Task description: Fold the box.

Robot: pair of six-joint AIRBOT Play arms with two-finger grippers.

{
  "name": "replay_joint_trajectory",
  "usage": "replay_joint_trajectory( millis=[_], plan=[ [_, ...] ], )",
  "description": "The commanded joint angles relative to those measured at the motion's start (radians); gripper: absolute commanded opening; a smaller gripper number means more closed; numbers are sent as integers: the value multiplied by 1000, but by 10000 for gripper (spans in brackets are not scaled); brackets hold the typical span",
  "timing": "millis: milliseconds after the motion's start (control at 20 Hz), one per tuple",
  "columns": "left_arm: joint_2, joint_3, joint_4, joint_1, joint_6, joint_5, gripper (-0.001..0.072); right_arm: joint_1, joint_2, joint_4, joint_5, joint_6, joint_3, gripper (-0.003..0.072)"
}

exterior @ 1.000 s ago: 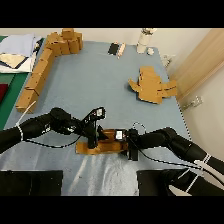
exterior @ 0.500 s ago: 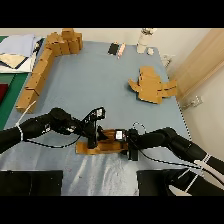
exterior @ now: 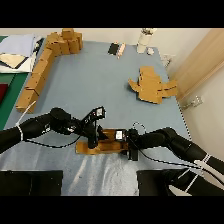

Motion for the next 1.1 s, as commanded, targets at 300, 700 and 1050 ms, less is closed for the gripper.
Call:
replay_joint_trajectory(
  millis=[300,700,1050],
  plan=[
    [-1,0,4,2,-97,31,16,1,0,8,-4,2,0,530],
    [-1,0,4,0,-97,28,15,1,2,26,-17,3,4,683],
    [-1,0,5,0,-97,27,15,0,2,16,-38,14,51,676]
  ],
)
